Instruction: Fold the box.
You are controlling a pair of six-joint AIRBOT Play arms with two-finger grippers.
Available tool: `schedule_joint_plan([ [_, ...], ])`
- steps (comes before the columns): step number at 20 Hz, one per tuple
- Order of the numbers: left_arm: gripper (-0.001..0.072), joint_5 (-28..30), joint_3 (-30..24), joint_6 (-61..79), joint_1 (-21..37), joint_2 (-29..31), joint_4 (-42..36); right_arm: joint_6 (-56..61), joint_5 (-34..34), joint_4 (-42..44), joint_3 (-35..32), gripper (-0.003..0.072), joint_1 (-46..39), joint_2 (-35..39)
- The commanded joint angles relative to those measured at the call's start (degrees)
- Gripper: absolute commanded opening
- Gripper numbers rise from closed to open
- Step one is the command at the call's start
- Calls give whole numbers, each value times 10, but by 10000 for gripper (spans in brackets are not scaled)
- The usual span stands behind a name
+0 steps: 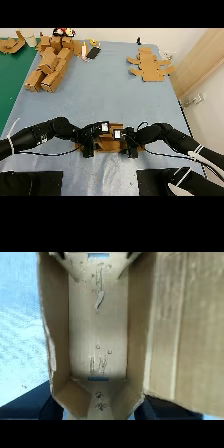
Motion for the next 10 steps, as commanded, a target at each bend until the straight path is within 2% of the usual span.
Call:
schedule_joint_plan([
  [1,12,-27,0,-66,12,2,62,0,0,0,0,513,0,0],
  [6,10,-147,0,-147,71,17,83,0,0,0,0,513,0,0],
  [10,10,-163,0,-257,126,91,142,0,0,0,0,513,0,0],
])
